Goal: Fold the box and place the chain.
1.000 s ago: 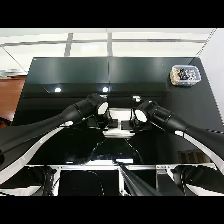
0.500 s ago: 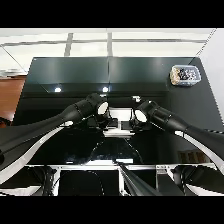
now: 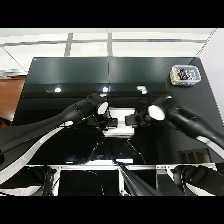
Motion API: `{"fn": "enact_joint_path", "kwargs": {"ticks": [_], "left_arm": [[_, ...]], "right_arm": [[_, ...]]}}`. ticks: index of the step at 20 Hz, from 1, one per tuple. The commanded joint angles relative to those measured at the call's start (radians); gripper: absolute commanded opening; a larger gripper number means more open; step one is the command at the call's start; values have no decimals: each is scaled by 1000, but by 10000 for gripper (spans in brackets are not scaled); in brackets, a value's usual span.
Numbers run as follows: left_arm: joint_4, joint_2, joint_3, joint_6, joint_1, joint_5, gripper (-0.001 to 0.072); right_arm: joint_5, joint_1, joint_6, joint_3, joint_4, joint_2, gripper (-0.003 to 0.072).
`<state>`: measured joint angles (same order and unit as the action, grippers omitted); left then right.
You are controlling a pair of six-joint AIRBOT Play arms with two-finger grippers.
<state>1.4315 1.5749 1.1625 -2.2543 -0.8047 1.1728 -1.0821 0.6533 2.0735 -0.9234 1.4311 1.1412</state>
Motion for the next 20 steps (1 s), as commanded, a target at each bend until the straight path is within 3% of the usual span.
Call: {"fn": "enact_joint_path", "kwargs": {"ticks": [1, 4, 5, 6, 7, 13, 20], "left_arm": [[-1, 0, 0, 0, 0, -2, 27], [-1, 0, 0, 0, 0, -2, 27], [-1, 0, 0, 0, 0, -1, 27], [-1, 0, 0, 0, 0, 3, 27], [-1, 0, 0, 0, 0, 8, 27], [0, -3, 16, 0, 0, 16, 27], [19, -2, 61, 35, 0, -9, 28]], "right_arm": [[1, -81, -47, -1, 163, -174, 285], [-20, -163, -47, 4, 532, -227, 286], [5, -206, -47, 15, 593, -222, 316], [47, -269, -48, 29, 604, -213, 661], [80, -340, -47, 39, 580, -197, 717], [226, -665, -91, 39, 392, -48, 716], [283, -722, -162, 24, 326, 6, 716]]}}
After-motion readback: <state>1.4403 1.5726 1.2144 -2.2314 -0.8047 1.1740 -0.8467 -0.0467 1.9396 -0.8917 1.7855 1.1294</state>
